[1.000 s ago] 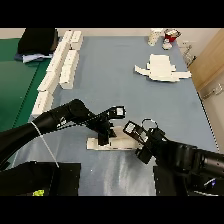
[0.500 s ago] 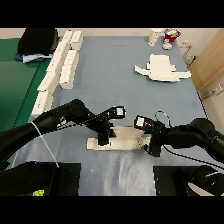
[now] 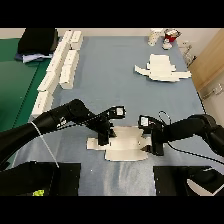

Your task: Fold the box.

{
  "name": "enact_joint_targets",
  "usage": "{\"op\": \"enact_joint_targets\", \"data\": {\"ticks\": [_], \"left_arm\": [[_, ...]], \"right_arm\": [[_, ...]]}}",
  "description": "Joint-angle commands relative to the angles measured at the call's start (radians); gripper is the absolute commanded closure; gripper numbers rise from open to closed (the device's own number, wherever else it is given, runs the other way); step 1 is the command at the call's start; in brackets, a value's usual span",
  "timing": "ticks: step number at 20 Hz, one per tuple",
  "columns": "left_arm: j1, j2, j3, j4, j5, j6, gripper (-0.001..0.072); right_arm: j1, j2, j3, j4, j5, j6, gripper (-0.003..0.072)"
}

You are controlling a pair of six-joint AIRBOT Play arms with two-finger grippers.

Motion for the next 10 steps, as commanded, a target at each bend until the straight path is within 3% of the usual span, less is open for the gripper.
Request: {"op": "enact_joint_targets", "data": {"ticks": [1, 3, 6, 10], "left_arm": [[0.000, 0.000, 0.000, 0.000, 0.000, 0.000, 0.0694], [0.000, 0.000, 0.000, 0.000, 0.000, 0.000, 0.0694], [0.000, 0.000, 0.000, 0.000, 0.000, 0.000, 0.0694], [0.000, 0.000, 0.000, 0.000, 0.000, 0.000, 0.0694]], "right_arm": [[-0.008, 0.076, 0.008, -0.024, -0.119, 0.144, -0.0034], [-0.008, 0.149, 0.008, -0.094, -0.101, 0.294, -0.0034], [0.014, 0.243, 0.007, -0.075, -0.092, 0.424, -0.0034], [0.205, 0.317, -0.076, -0.068, -0.032, 0.611, -0.0034]]}}
